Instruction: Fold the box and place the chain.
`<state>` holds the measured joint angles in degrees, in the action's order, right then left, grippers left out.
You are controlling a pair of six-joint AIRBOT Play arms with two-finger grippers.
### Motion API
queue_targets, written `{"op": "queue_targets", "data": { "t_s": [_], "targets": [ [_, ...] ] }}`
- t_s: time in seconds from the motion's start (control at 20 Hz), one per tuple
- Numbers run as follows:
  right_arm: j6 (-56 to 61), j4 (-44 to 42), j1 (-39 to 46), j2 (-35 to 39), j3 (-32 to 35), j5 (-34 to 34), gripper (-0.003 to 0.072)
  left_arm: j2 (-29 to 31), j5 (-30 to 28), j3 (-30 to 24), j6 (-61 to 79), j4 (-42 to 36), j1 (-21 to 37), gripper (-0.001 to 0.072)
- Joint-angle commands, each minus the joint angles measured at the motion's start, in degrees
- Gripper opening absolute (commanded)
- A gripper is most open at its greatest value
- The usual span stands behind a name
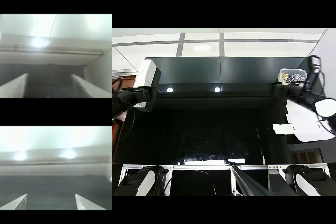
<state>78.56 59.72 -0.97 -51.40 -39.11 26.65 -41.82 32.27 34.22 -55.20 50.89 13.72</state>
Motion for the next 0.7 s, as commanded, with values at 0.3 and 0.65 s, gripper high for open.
{"op": "queue_targets", "data": {
  "t_s": [0.3, 0.65],
  "targets": [
    [-5.73, 10.21, 64.04, -23.56, -25.40, 34.38, 0.0720, -4.11, 2.78, -0.02, -2.25, -0.92, -0.63, 0.0708],
    [-28.37, 2.84, 62.60, -42.36, -33.73, 51.65, 0.0720, -4.92, 2.67, -0.02, -2.25, -0.94, -6.82, 0.0708]
  ]
}}
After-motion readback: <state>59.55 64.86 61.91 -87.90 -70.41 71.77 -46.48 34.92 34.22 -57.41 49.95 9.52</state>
